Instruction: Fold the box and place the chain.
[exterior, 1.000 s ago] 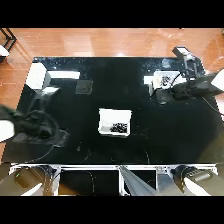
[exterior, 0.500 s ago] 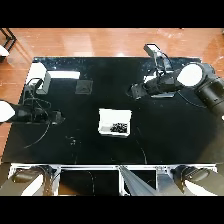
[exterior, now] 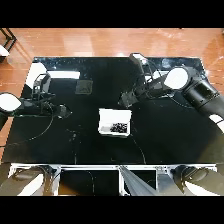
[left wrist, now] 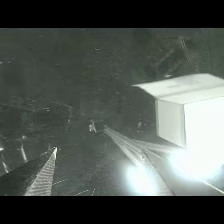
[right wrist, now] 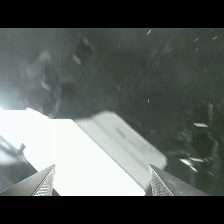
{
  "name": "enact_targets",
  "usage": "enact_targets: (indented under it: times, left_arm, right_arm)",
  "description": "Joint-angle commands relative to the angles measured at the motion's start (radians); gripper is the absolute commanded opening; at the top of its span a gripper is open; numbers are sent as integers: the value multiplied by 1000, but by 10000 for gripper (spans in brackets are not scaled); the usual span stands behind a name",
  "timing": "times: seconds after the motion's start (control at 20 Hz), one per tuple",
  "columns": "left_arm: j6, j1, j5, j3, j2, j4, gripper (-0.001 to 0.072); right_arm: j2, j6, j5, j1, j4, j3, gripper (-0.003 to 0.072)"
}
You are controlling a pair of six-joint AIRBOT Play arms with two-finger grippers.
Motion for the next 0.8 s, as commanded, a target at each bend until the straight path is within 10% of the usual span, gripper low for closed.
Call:
enact_targets:
  times: [0.0,0.75]
  left_arm:
    - [16,-46,0,1,-6,-2,639]
    - [-11,-54,0,1,-16,-5,639]
  right_arm:
    - [-11,-66,72,10,-59,0,704]
    - [-51,-374,113,66,-34,0,704]
